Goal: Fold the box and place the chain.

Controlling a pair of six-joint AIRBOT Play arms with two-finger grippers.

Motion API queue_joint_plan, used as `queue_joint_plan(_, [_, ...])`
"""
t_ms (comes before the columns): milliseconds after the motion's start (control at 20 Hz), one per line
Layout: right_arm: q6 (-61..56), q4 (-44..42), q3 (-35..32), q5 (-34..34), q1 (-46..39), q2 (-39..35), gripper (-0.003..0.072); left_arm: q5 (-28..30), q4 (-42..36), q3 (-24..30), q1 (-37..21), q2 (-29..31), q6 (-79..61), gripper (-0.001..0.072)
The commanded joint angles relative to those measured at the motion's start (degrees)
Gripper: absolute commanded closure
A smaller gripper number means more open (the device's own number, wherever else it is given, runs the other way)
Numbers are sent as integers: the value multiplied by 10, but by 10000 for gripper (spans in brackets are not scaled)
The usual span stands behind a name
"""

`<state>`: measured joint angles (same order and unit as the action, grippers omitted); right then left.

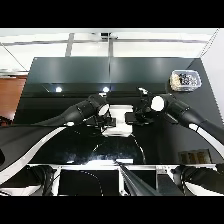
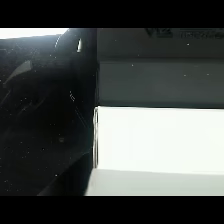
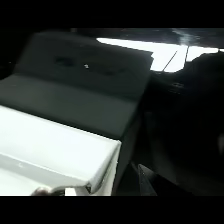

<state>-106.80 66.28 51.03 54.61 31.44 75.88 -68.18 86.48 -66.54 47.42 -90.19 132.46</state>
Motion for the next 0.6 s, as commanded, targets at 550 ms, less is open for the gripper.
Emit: queue_joint_plan(550, [-213,154,69,76,90,30,260,0,-2,0,0,0,0,682])
